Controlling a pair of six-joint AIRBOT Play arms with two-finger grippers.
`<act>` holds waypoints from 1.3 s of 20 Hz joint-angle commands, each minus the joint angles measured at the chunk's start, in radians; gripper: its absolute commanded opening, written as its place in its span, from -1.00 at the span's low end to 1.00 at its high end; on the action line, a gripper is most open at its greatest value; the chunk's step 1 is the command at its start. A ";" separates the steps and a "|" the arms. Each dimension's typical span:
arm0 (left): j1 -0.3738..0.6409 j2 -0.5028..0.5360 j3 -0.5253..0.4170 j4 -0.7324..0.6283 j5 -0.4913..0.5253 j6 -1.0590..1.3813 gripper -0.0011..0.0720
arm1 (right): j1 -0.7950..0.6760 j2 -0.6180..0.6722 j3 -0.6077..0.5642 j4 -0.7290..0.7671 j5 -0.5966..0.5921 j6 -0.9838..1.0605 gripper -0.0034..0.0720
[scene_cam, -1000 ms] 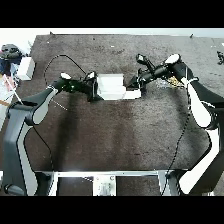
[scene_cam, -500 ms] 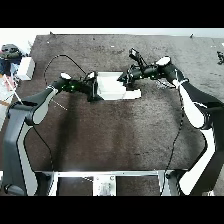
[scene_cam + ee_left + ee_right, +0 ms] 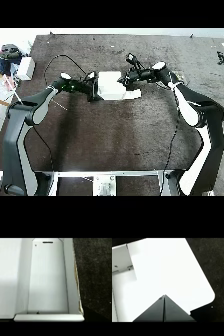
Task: Fold the box and place the chain.
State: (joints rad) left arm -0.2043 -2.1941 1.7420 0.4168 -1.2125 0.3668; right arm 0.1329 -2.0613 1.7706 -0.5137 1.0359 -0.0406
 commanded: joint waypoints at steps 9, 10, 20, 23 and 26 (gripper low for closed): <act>0.000 0.000 0.001 0.000 0.000 0.001 0.15 | 0.001 -0.021 0.005 -0.038 0.023 -0.011 -0.89; 0.001 0.000 0.001 0.000 0.000 0.001 0.14 | 0.001 -0.011 0.013 -0.031 0.023 -0.011 -0.89; 0.001 0.000 0.001 0.000 0.000 0.001 0.14 | -0.026 0.201 0.031 -0.327 0.320 0.203 -0.88; 0.001 0.000 0.001 0.000 0.000 0.001 0.15 | -0.026 0.174 0.030 -0.455 0.279 0.171 0.96; 0.001 0.000 0.001 0.000 0.000 0.001 0.15 | -0.021 0.130 0.030 -0.496 0.245 0.134 0.98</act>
